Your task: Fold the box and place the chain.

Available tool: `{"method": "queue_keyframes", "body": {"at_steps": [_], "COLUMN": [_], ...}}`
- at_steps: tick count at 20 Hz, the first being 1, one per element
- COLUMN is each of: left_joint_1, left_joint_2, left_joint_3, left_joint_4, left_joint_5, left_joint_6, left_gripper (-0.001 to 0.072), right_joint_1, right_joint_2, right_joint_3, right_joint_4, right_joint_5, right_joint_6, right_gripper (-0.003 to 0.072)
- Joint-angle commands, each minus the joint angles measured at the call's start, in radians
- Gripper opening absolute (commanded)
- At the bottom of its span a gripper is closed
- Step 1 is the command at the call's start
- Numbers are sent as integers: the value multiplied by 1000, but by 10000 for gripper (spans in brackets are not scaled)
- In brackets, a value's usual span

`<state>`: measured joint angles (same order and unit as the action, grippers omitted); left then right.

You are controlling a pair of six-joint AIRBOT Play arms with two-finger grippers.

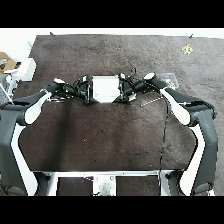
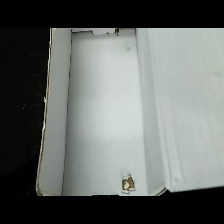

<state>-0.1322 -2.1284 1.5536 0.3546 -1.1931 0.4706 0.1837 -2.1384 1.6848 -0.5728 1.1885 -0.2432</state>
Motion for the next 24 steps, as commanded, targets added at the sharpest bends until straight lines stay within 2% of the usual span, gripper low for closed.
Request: {"method": "queue_keyframes", "body": {"at_steps": [1,14,15,16,17,19,20,24], "left_joint_1": [1,1,1,1,1,1,1,1], "left_joint_2": [0,0,0,0,0,0,0,0], "left_joint_3": [1,1,1,1,1,1,1,1], "left_joint_4": [0,0,0,0,0,0,0,0], "left_joint_5": [0,0,0,0,0,0,0,0], "left_joint_6": [-1,-1,-1,-1,-1,-1,-1,-1], "left_gripper": [171,171,171,171,171,171,171,171], "right_joint_1": [1,2,2,0,0,0,0,0], "right_joint_2": [0,0,0,2,2,2,4,34], "right_joint_3": [0,0,0,0,0,0,0,1], "right_joint_4": [0,1,1,1,19,21,-5,-182], "right_joint_5": [1,2,1,4,-3,-6,-6,-10], "right_joint_6": [0,1,1,13,45,61,62,144], "right_gripper": [438,438,450,541,588,590,691,687]}}
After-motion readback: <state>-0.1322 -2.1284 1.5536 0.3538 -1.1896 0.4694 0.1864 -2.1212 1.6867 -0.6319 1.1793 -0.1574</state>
